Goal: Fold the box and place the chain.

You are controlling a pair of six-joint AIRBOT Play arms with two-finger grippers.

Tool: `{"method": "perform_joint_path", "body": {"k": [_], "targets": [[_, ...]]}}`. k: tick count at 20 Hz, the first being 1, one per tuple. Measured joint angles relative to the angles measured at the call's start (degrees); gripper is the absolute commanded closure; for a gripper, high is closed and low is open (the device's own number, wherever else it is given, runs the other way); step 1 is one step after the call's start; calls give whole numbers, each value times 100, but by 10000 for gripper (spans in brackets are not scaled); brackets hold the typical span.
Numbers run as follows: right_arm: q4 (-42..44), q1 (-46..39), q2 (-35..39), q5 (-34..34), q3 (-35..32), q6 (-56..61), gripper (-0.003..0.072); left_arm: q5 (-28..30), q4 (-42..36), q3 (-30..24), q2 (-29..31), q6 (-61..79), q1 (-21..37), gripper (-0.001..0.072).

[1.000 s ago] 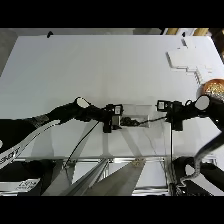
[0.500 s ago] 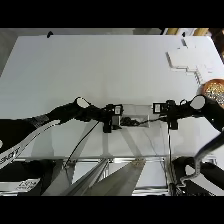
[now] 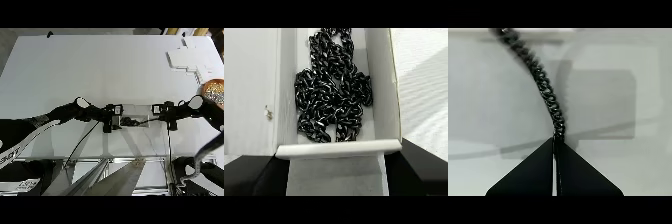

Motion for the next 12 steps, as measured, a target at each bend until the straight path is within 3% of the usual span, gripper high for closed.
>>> {"method": "perform_joint_path", "body": {"k": [5, 12], "targets": [[166, 17, 920, 479, 0, 306, 675, -2, 0, 0, 0, 0, 0, 435], [1714, 968, 1923, 767, 0, 470, 675, -2, 0, 0, 0, 0, 0, 435]]}}
